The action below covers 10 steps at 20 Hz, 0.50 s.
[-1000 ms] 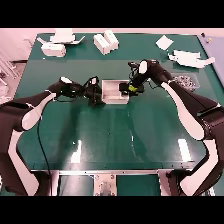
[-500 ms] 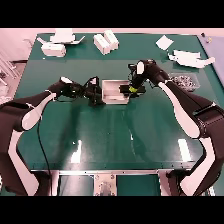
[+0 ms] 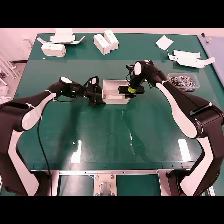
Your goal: Fold the box and place the chain.
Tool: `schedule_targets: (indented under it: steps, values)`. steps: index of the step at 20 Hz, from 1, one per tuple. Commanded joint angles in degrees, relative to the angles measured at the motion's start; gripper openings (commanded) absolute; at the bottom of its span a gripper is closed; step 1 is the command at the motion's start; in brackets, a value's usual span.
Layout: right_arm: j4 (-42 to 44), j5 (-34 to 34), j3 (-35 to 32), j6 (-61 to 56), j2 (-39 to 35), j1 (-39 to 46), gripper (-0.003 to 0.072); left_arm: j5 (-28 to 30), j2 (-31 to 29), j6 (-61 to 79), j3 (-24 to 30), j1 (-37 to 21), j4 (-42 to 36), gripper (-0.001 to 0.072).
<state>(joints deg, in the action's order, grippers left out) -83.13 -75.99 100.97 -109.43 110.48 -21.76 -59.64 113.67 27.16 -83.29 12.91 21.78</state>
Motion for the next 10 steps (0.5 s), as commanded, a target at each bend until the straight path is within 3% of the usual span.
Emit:
schedule_targets:
  steps: [1,2,3,4,5,8,10]
  values:
    - [-0.11,-0.15,0.09,0.35,0.0,-0.57,0.0031,0.22,0.0,0.11,-0.02,-0.04,0.2,0.0517]
    - [-0.28,-0.15,0.09,0.35,0.0,-0.59,0.0034,0.24,0.0,0.11,-0.02,-0.04,0.2,0.0516]
    - [-0.2,-0.15,0.11,0.33,0.0,-0.59,0.0106,0.24,0.02,0.11,-0.02,-0.02,0.2,0.0517]
    - [0.15,-0.17,0.42,0.33,0.0,-0.59,0.0277,0.24,0.02,0.13,-0.02,-0.04,0.2,0.0517]
    - [0.17,-0.28,1.03,0.33,-0.02,-0.61,0.0387,0.24,0.0,0.11,-0.02,-0.04,0.2,0.0517]
    - [0.09,-3.1,4.17,0.37,-0.11,-0.48,0.0395,0.24,0.0,0.11,-0.02,-0.04,0.2,0.0517]
    - [-0.07,-6.27,7.45,0.59,-0.11,-0.22,0.0442,0.24,0.02,0.11,-0.02,-0.04,0.2,0.0517]
